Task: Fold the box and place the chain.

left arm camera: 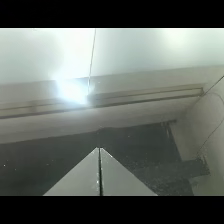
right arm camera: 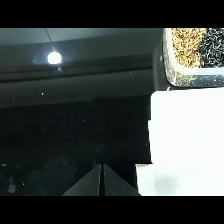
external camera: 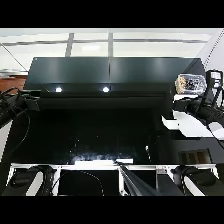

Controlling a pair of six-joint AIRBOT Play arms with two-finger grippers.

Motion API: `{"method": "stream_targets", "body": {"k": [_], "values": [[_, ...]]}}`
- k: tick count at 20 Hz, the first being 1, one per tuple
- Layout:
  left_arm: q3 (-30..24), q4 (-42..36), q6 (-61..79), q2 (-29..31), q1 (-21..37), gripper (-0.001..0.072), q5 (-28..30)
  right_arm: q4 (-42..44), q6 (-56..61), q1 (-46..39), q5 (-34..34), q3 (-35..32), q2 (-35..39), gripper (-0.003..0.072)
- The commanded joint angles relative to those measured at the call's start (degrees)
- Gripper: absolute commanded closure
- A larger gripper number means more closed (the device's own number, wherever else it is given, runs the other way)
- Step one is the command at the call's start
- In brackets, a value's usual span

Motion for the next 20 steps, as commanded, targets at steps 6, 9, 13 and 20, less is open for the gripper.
{"method": "stream_targets", "body": {"k": [6, 9, 13, 20], "values": [[0.0, 0.0, 0.0, 0.0, 0.1, 0.0675, 0.1, 0.4, 0.0, 0.0, -1.8, 0.0, 0.0, 0.0645], [0.0, 0.0, 0.0, 0.0, 0.1, 0.0675, 7.4, 0.3, 0.0, 0.0, -2.2, 0.0, 0.0, 0.0644], [0.0, -2.6, 0.0, 0.0, 0.0, 0.0675, 12.7, -2.1, 0.0, -0.2, -5.6, 0.0, -0.4, 0.0008], [0.0, -4.9, -0.2, -1.1, -0.2, 0.0007, 7.0, -3.5, -5.3, -28.6, 0.2, 16.0, -14.8, 0.0009]]}}
